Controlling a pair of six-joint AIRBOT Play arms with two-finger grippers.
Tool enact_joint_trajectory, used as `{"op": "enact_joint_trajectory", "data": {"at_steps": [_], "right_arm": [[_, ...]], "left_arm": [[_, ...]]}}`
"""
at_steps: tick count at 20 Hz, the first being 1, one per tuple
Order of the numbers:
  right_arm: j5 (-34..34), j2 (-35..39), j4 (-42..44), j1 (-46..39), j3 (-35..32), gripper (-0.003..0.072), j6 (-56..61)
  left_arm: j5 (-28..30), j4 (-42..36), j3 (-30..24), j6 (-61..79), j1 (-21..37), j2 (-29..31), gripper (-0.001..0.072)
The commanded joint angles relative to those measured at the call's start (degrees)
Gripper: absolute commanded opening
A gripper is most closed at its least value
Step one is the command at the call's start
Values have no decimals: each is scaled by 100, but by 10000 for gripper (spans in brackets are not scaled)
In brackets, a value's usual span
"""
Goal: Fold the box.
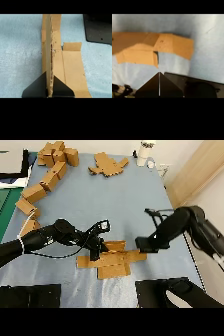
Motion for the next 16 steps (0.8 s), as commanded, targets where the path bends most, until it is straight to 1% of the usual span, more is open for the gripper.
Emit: {"op": "enact_joint_trajectory", "data": {"at_steps": [1, 4, 6, 9, 11, 12, 14, 15, 16], "right_arm": [[632, 852, -160, 1443, -619, 3, -212], [1613, 1499, -564, 2741, -1270, 3, -935], [1867, 1626, -1134, 3488, -1635, 2, -1088], [2079, 1484, -2391, 4555, -1932, 1, -1106], [2483, 1346, -3303, 5289, -2035, 1, -1021], [2697, 1303, -3563, 5593, -2081, 1, -920], [3012, 1215, -3630, 6076, -2138, 4, -909], [3064, 1141, -3633, 6212, -2144, 50, -909], [3126, 1029, -3635, 6258, -2146, 317, -907]], "left_arm": [[7, -2, -2, -2, 0, -2, 11], [4, -2, -2, -2, 0, -2, 11], [7, -2, -2, -2, 0, -2, 11], [9, -2, -2, -2, 0, -2, 11], [4, -2, -2, -2, 0, -2, 11], [7, -2, -2, -2, 0, -2, 11], [9, -2, -2, -2, 0, -2, 11], [11, -2, -2, -2, 2, -2, 11], [9, -2, -2, -2, 0, -2, 11]]}}
